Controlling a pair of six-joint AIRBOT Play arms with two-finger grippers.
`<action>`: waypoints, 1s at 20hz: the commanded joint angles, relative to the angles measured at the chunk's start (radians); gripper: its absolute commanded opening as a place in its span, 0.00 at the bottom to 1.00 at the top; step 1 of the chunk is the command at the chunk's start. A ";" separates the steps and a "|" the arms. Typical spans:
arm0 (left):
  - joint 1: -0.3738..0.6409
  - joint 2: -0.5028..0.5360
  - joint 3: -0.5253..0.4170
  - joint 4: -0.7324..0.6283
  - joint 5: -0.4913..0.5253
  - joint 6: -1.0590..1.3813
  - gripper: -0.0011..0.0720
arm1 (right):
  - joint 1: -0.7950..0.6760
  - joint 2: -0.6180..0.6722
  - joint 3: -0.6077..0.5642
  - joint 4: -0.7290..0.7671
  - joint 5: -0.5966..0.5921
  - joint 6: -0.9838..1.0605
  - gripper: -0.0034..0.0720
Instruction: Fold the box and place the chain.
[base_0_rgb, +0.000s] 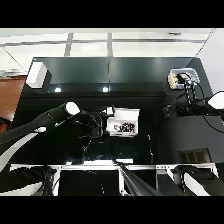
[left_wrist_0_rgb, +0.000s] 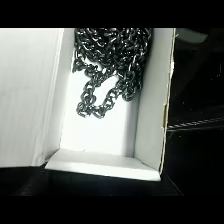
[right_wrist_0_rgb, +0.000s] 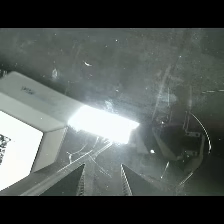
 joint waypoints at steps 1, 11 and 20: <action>-0.005 -0.003 0.000 0.001 0.003 0.029 0.95 | 0.001 -0.001 0.001 0.000 0.001 0.001 0.40; -0.005 -0.003 0.000 0.001 -0.026 0.072 0.65 | 0.008 -0.001 0.001 0.056 0.004 0.001 0.40; -0.003 -0.003 0.000 0.001 -0.014 0.072 0.64 | 0.144 -0.132 0.013 0.411 -0.278 0.005 0.94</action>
